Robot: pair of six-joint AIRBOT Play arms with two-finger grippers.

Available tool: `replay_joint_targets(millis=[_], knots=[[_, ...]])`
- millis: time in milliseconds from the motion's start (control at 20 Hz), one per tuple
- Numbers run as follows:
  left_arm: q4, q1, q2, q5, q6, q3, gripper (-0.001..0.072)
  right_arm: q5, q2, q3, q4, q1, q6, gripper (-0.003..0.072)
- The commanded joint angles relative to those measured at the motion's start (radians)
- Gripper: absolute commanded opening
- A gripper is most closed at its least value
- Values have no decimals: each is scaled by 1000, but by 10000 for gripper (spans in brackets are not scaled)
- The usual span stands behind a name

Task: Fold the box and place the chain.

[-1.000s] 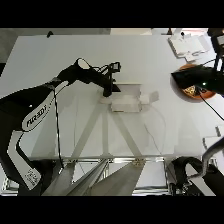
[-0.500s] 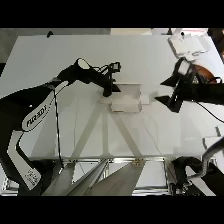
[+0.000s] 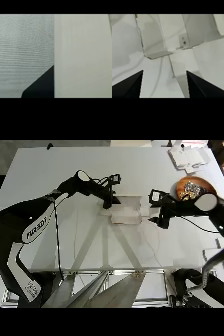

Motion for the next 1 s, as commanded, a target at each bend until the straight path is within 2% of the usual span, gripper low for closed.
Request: replay_joint_targets(millis=[0,100,200,600,950], knots=[[0,0,0,0,0,0,16,-52,-157,-30,162,-57,-260,620],[0,0,0,0,0,0,16,-57,-239,-30,203,-87,-429,665],[0,0,0,0,0,0,16,-70,-294,-30,210,-89,-536,674],[0,0,0,0,0,0,16,-145,-370,-34,443,-89,-552,687],[0,0,0,0,0,0,16,-148,-380,-34,454,-66,-552,697]])
